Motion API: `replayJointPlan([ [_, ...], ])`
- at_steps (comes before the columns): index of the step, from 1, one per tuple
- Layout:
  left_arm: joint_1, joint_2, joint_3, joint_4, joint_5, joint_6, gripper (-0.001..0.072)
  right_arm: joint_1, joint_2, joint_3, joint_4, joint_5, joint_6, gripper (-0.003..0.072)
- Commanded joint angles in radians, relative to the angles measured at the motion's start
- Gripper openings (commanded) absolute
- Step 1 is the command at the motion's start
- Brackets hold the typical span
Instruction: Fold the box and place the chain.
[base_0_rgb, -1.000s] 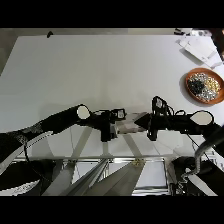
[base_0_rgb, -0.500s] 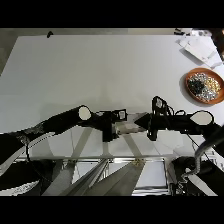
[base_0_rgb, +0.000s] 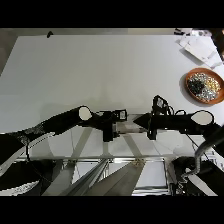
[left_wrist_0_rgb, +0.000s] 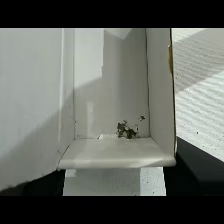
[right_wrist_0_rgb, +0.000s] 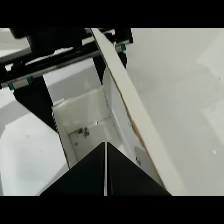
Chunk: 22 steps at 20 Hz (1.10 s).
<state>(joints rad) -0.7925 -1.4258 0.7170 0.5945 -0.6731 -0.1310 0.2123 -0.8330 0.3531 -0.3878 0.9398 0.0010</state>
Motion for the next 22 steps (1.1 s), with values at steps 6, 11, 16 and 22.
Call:
replayJointPlan([
  [6, -0.001, 0.000, 0.000, 0.001, 0.003, 0.000, 0.0276, 0.001, -0.058, 0.000, 0.094, -0.393, 0.091, 0.0016],
  [11, -0.001, 0.000, 0.000, 0.001, 0.003, 0.000, 0.0276, 0.001, -0.180, 0.000, -0.071, -0.365, 0.240, 0.0017],
  [16, -0.001, 0.000, 0.000, 0.001, 0.003, 0.000, 0.0276, 0.001, -0.183, 0.000, -0.082, -0.303, 0.254, 0.0017],
  [22, -0.001, 0.000, 0.000, 0.001, 0.003, 0.000, 0.0276, 0.000, -0.071, 0.150, -0.140, -0.154, 0.255, 0.0017],
])
